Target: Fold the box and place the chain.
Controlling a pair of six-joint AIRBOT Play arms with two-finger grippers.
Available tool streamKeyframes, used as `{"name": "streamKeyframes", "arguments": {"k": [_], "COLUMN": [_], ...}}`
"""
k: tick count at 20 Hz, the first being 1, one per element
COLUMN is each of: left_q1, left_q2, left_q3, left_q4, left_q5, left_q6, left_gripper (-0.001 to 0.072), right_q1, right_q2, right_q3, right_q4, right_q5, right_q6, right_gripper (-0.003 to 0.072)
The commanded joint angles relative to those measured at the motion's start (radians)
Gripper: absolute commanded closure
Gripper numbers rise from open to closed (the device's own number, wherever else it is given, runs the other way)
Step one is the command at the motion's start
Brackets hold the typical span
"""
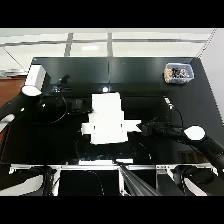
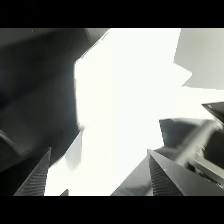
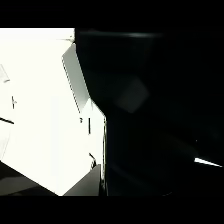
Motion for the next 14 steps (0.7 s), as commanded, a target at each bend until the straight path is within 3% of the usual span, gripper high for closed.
{"name": "streamKeyframes", "arguments": {"k": [1, 4, 6, 7, 8, 11, 13, 14], "left_q1": [-0.015, -0.039, -0.062, -0.079, -0.097, -0.154, -0.171, -0.171], "left_q2": [-0.2, -0.299, -0.351, -0.373, -0.384, -0.387, -0.387, -0.387], "left_q3": [0.136, 0.224, 0.276, 0.302, 0.322, 0.358, 0.37, 0.375], "left_q4": [-0.025, -0.043, -0.026, 0.004, 0.045, 0.157, 0.161, 0.161], "left_q5": [-0.122, -0.27, -0.375, -0.406, -0.415, -0.405, -0.394, -0.386], "left_q6": [0.023, 0.146, 0.235, 0.269, 0.299, 0.422, 0.475, 0.489], "left_gripper": [0.0014, 0.0026, 0.012, 0.0204, 0.0227, 0.042, 0.0493, 0.0565], "right_q1": [0.009, 0.009, 0.009, 0.009, 0.009, 0.009, 0.009, 0.009], "right_q2": [0.0, 0.0, 0.0, 0.0, 0.0, 0.0, 0.0, 0.0], "right_q3": [-0.003, -0.003, -0.003, -0.003, -0.003, -0.003, -0.003, -0.003], "right_q4": [0.003, 0.003, 0.003, 0.003, 0.003, 0.003, 0.003, 0.003], "right_q5": [-0.013, -0.013, -0.013, -0.014, -0.013, -0.014, -0.014, -0.014], "right_q6": [0.0, 0.0, 0.0, 0.0, 0.0, 0.0, 0.0, 0.0], "right_gripper": [0.0668, 0.0668, 0.0668, 0.0668, 0.0668, 0.0668, 0.0668, 0.0668]}}
